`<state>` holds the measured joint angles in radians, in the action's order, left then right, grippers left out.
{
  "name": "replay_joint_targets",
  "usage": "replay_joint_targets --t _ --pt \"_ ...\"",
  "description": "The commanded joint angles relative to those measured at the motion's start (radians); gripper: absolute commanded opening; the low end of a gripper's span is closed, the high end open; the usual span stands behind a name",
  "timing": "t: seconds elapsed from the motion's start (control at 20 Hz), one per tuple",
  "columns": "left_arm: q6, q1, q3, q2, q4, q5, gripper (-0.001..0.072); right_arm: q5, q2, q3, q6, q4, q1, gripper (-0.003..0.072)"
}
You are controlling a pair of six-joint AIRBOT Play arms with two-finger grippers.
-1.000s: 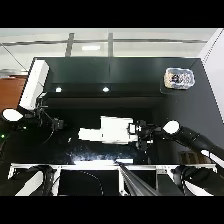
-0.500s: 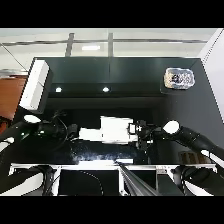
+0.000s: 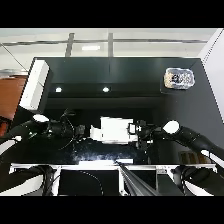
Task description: Fold the box and place the chain.
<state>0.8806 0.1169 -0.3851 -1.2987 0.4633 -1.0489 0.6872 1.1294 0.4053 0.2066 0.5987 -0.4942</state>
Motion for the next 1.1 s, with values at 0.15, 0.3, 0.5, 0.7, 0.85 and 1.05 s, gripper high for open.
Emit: replay_joint_targets --t 0.15,0.3,0.5,0.7,0.85,1.05 --pt "-0.016 0.007 -0.069 -0.003 -0.005 -0.093 0.0584 0.0 0.0 0.0 0.0 0.0 0.0 0.0536" --pt "-0.009 0.007 -0.11 -0.002 -0.013 -0.137 0.0659 0.0 0.0 0.0 0.0 0.0 0.0 0.0537" --pt "0.021 0.015 -0.142 0.02 -0.011 -0.139 0.0659 0.0 0.0 0.0 0.0 0.0 0.0 0.0536" --pt "0.066 0.126 -0.144 0.045 -0.002 -0.068 0.0658 0.0 0.0 0.0 0.0 0.0 0.0 0.0536" --pt "0.074 0.249 -0.144 0.06 -0.003 0.048 0.0658 0.0 0.0 0.0 0.0 0.0 0.0 0.0536" --pt "0.179 0.302 -0.144 0.101 0.034 0.161 0.0658 0.0 0.0 0.0 0.0 0.0 0.0 0.0536"
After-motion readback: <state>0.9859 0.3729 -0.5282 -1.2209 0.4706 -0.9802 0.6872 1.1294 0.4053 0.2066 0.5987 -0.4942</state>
